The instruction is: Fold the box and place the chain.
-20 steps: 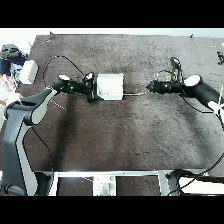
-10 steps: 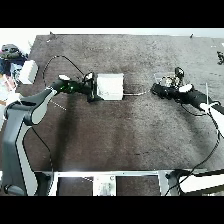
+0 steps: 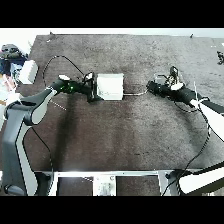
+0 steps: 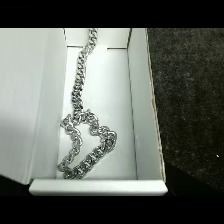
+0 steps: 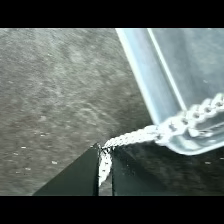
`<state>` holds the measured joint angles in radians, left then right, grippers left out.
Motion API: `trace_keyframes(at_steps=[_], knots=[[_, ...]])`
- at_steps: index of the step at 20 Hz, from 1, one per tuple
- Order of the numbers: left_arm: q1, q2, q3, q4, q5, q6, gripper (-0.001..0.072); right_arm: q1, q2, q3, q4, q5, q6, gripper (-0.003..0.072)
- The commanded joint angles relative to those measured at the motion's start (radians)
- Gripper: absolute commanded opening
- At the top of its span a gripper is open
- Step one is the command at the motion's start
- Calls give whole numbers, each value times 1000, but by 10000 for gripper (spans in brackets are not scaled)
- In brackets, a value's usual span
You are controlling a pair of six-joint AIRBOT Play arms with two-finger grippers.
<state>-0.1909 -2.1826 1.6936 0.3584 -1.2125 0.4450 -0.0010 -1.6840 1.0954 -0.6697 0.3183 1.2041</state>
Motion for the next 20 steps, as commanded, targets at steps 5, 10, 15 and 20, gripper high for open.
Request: trace_keyframes(at_steps=[5,10,15,20], knots=[[1,0,1,0,0,0,174,190,268,8,1,77,-62,12],[1,0,1,0,0,0,174,424,424,21,13,-27,-56,12],[1,0,1,0,0,0,174,563,316,146,-7,-54,-56,12],[1,0,1,0,1,0,174,509,220,110,-57,-27,-13,12]])
